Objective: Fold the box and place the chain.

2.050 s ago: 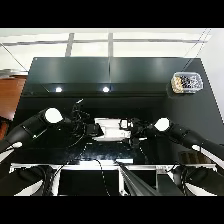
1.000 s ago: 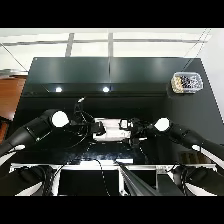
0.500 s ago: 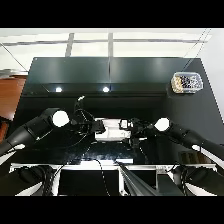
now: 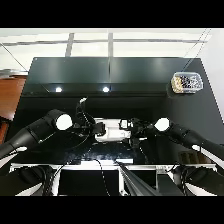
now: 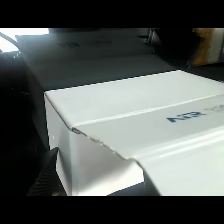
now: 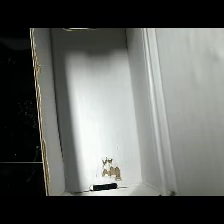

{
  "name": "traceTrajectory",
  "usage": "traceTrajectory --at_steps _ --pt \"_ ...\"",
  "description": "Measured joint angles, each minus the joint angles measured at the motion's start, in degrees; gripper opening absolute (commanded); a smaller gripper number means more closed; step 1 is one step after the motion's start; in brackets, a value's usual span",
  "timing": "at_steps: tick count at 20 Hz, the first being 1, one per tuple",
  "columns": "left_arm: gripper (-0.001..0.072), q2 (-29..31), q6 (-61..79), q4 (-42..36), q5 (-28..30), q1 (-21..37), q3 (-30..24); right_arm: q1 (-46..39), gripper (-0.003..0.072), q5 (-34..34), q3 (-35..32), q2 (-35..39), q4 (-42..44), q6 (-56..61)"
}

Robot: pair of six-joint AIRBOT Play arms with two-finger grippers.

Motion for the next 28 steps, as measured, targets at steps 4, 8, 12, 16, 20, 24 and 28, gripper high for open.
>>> traceTrajectory --at_steps 4,8,12,16,20,24,28 --pt "0.057 -0.9 -1.0 0.9 0.5 -0.2 0.0 0.0 0.0471 0.0 0.0 0.0 0.0 0.0" --pt "0.057 -1.3 -1.9 2.4 0.5 -0.2 0.0 0.0 0.0471 0.0 0.0 0.0 0.0 0.0" --pt "0.057 -1.4 -2.7 2.4 0.7 -0.1 0.0 0.0 0.0472 0.0 0.0 0.0 0.0 0.0" --pt "0.0523 -1.4 -5.2 3.5 0.8 -0.3 0.0 0.0 0.0471 0.0 0.0 0.0 0.0 0.0" --pt "0.046 -1.6 -11.5 8.7 -2.1 -1.2 0.7 0.0 0.0471 0.0 0.0 0.0 0.0 0.0" --pt "0.0458 -3.0 -17.8 14.9 -5.1 -4.0 3.2 0.0 0.0471 0.0 0.0 0.0 0.0 0.0" --pt "0.0458 -6.8 -20.9 19.5 -8.8 -7.1 7.5 0.0 0.0471 0.0 0.0 0.0 0.0 0.0"
